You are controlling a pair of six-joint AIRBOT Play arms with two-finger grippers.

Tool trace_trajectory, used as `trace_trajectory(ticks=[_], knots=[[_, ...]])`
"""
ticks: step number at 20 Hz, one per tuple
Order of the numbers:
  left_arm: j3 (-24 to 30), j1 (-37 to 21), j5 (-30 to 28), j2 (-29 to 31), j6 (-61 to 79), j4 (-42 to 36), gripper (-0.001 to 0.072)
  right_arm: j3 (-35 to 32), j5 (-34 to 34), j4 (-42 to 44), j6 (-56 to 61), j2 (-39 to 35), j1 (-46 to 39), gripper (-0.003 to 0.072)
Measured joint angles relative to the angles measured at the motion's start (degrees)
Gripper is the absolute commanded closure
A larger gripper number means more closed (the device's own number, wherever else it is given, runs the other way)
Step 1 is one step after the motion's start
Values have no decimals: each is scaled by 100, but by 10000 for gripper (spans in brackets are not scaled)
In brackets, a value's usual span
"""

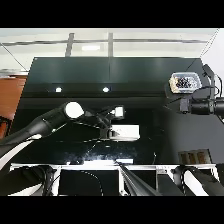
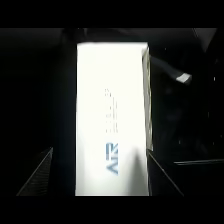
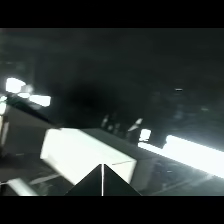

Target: Fold the box and place the chain.

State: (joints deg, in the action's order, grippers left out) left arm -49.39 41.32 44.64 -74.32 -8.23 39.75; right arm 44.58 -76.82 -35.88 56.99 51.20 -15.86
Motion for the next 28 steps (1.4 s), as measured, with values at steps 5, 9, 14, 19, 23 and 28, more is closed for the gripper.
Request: trace_trajectory(ticks=[5, 9, 14, 19, 23, 28], knots=[[-431, 269, 109, -494, -214, 26, -10, 0, 125, -420, 48, -2, -13, 673], [-511, 334, 234, -614, -455, 52, -10, 0, 236, -566, 52, -4, -17, 674], [-538, 354, 234, -673, -638, 70, -10, 0, 299, -623, 61, -4, -17, 674], [-542, 354, 234, -693, -686, 116, -10, 0, 317, -634, 66, -2, -17, 673], [-542, 354, 234, -695, -708, 210, -10, 0, 321, -636, 63, -4, -17, 673], [-542, 358, 243, -710, -820, 282, -10, 0, 352, -638, 59, -2, -17, 673]])
